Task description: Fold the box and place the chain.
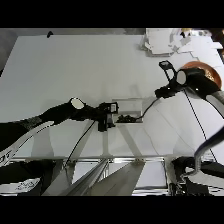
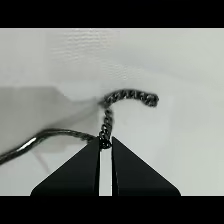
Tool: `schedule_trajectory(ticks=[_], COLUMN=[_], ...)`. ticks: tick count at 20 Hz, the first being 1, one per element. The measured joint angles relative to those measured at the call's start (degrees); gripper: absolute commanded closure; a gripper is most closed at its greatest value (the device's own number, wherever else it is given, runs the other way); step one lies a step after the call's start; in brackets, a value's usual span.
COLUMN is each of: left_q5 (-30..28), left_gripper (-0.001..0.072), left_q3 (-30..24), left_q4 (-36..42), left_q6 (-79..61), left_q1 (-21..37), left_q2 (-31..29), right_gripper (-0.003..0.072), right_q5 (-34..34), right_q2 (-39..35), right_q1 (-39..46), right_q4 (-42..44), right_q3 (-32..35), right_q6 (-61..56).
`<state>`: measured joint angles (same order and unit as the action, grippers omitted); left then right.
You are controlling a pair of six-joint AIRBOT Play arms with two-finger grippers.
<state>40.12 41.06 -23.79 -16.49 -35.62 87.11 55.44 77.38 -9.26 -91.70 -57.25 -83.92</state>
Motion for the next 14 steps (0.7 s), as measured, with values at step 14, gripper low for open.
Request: schedule_trajectory(ticks=[14], left_q5=[0.3], left_gripper=[0.0438], left_q3=[0.0], left_q4=[0.0], left_q6=[0.0], left_q1=[0.0], left_q2=[0.0], right_gripper=[0.0665], right_q5=[14.0], right_q2=[-35.4], right_q1=[-0.3], right_q4=[26.5], right_q3=[0.0], right_q6=[13.1])
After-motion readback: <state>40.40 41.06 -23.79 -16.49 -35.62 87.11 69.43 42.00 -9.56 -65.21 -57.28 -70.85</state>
